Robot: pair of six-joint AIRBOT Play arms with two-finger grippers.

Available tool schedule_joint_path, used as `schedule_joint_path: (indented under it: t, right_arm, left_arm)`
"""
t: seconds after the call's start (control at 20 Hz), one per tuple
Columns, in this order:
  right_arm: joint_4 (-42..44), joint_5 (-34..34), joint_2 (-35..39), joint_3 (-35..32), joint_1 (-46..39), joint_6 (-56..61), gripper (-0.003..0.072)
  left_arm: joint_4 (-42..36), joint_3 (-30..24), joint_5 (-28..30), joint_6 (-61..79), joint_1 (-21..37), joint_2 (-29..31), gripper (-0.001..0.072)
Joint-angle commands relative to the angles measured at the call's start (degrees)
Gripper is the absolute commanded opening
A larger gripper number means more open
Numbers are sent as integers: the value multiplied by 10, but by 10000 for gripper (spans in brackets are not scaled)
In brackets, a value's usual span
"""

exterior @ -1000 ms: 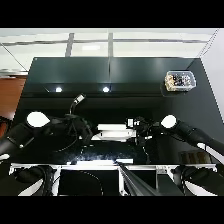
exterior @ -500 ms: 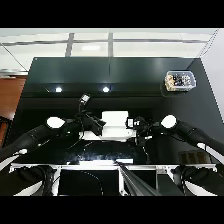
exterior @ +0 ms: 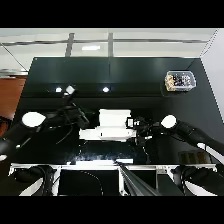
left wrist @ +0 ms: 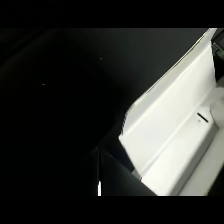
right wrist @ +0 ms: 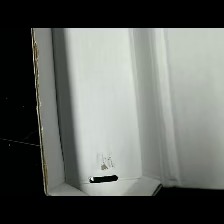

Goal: Fold the box and place the chain.

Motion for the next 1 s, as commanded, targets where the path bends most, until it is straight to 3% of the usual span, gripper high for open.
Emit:
schedule_joint_path:
  t: [0.0,0.05,0.1,0.2,0.35,0.45,0.55,0.75,0.95]
  right_arm:
    - [0,0,0,0,0,0,476]
    - [0,0,0,0,0,0,476]
    - [0,0,0,0,0,0,475]
    - [0,0,0,0,0,0,475]
    - [0,0,0,0,0,0,475]
    - [0,0,0,0,0,0,476]
    - [0,0,0,0,0,0,476]
    - [0,0,0,0,0,0,476]
    - [0,0,0,0,0,0,476]
  left_arm:
    - [126,-18,-77,-3,59,83,279]
    - [172,-34,-78,-3,58,85,540]
    - [202,-47,-78,-2,56,81,678]
    - [262,-54,-85,19,36,65,697]
    - [258,-53,-57,92,-23,27,696]
    - [257,-52,-7,90,-71,1,695]
    - [249,-49,4,78,-105,-30,695]
    - [193,-30,19,79,-125,-82,695]
    - [183,-5,12,83,-130,-116,683]
